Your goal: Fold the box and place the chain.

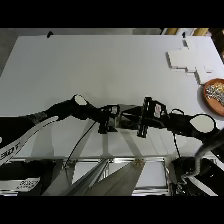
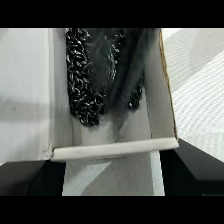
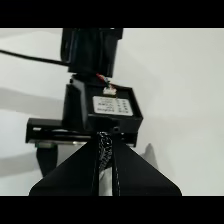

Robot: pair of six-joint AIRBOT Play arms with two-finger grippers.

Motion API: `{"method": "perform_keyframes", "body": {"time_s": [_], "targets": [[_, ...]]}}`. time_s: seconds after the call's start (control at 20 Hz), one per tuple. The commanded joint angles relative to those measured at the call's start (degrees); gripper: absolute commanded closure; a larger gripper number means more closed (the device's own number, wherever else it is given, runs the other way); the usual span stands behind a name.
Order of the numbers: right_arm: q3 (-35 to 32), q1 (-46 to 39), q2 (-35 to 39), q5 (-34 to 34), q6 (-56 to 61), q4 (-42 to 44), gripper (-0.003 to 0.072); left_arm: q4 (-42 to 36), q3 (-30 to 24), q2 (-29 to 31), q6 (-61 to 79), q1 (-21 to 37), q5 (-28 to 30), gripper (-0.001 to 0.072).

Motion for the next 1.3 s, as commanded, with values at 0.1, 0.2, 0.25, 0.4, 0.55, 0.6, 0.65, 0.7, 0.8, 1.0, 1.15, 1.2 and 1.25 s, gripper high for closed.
{"method": "perform_keyframes", "body": {"time_s": [0.1, 0.2, 0.25, 0.4, 0.55, 0.6, 0.65, 0.7, 0.8, 1.0, 1.15, 1.2, 1.25], "targets": [[0.07, 0.48, -1.22, -2.14, 0.09, 0.7, 0.0664, 0.02, 0.04, 0.02, 0.02, 0.07, 0.02, 0.0675], [0.07, 0.48, -3.23, -1.86, 3.52, -4.15, 0.0664, 0.02, 0.04, 0.02, 0.02, 0.04, 0.02, 0.0675], [0.07, 0.48, -4.26, -1.46, 6.36, -7.15, 0.0664, 0.02, 0.04, 0.04, 0.02, 0.04, 0.02, 0.0675], [0.07, 0.48, -6.49, 1.01, 12.39, -15.34, 0.0664, 0.02, 0.04, 0.02, 0.02, 0.04, 0.02, 0.0675], [0.09, 0.48, -7.69, 5.22, 13.64, -17.35, 0.0662, 0.02, 0.04, 0.04, 0.02, 0.07, 0.0, 0.0675], [0.22, 0.48, -7.8, 6.43, 13.64, -17.38, 0.0654, 0.02, 0.04, 0.02, 0.02, 0.07, 0.02, 0.0675], [0.9, 0.48, -8.02, 7.39, 14.58, -18.34, 0.0619, 0.02, 0.04, 0.04, 0.02, 0.07, 0.02, 0.0675], [2.71, 0.39, -8.48, 8.48, 18.86, -21.81, 0.0619, 0.02, 0.04, 0.02, 0.02, 0.07, 0.02, 0.0675], [8.61, -1.42, -10.21, 12.9, 29.59, -31.89, 0.0554, 0.02, 0.04, 0.02, 0.02, 0.04, 0.02, 0.0675], [24.5, -6.27, -15.58, 27.02, 44.68, -49.37, 0.0289, 0.02, 0.04, 0.02, 0.02, 0.07, 0.02, 0.0675], [36.2, -8.24, -20.48, 32.85, 44.61, -51.56, 0.0522, 0.02, 0.04, 0.02, 0.02, 0.07, 0.02, 0.0675], [39.78, -8.79, -22.58, 32.06, 44.59, -51.39, 0.0636, 0.02, 0.04, 0.04, 0.02, 0.07, 0.02, 0.0675], [42.56, -9.2, -24.76, 30.73, 44.68, -51.17, 0.0651, 0.02, 0.04, 0.02, 0.02, 0.07, 0.02, 0.0675]]}}
